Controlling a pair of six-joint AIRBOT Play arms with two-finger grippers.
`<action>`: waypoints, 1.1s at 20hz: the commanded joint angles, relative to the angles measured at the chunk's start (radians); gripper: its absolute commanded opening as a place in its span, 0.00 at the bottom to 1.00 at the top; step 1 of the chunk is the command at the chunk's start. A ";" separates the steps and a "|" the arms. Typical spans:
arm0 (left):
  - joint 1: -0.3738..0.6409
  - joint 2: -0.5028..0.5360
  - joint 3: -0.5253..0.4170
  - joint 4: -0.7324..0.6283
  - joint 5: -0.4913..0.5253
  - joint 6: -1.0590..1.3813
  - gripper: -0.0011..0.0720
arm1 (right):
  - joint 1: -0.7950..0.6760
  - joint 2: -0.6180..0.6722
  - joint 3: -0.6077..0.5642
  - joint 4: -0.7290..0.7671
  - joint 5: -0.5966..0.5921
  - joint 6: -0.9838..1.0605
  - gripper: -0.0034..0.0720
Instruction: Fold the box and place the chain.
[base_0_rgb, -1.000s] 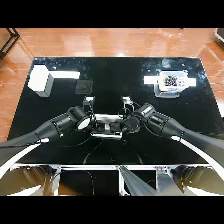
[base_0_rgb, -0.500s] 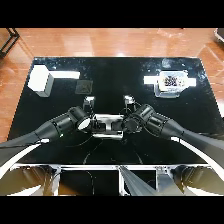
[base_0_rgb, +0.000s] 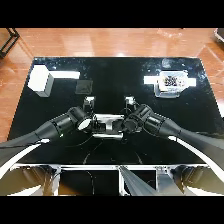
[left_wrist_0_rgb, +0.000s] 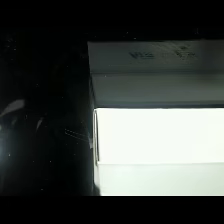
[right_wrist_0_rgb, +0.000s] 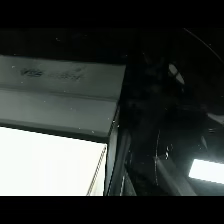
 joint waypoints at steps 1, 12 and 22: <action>0.000 0.000 0.000 0.000 0.001 0.000 0.05 | 0.001 -0.014 0.001 0.000 0.009 0.003 0.44; -0.001 0.000 0.000 -0.001 0.001 0.000 0.05 | 0.013 -0.016 0.037 0.008 0.015 -0.015 0.07; -0.012 0.000 0.000 -0.003 0.002 0.000 0.05 | 0.005 -0.015 0.077 -0.003 -0.124 -0.106 0.85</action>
